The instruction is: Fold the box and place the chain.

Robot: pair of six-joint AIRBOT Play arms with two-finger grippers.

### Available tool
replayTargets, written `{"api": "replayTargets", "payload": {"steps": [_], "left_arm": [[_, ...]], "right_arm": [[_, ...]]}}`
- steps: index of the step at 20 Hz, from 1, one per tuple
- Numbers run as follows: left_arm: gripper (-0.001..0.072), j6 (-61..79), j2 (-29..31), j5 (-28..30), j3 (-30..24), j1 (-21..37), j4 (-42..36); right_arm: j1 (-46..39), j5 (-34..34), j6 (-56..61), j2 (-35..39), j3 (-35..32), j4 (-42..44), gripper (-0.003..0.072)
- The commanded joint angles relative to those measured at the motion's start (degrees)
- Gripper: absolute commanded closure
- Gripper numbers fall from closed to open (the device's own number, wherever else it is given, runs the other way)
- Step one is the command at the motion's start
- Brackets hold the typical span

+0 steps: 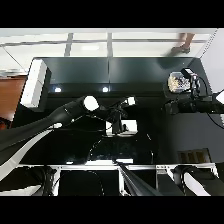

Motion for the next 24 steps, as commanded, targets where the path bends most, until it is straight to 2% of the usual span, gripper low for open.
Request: {"api": "replayTargets", "payload": {"steps": [1,12,17,21,23,24], "left_arm": [[-0.0003,-1.8,-1.1,-2.3,1.5,-1.1,1.5],[-0.0003,-2.1,-0.8,-4.9,1.6,-1.2,4.9],[-0.0003,-4.9,-0.7,-5.9,1.7,-2.7,12.0],[-0.0003,-8.2,-1.4,-0.8,1.6,-6.1,20.3],[0.0000,-9.5,-2.6,-0.9,1.6,-7.4,24.2],[0.0067,-10.0,-2.9,-1.8,1.6,-7.6,24.6]], "right_arm": [[0.0,-0.3,-0.2,0.0,0.0,-0.2,0.0670],[0.0,-0.3,-0.1,0.0,0.0,-0.2,0.0670],[0.0,-0.3,-0.1,0.0,0.0,-0.2,0.0670],[0.0,-0.3,-0.1,0.0,0.0,-0.2,0.0670],[0.0,-0.5,-0.1,0.0,0.0,-0.2,0.0670],[0.0,-0.6,-0.1,0.0,0.0,-0.2,0.0670]]}}
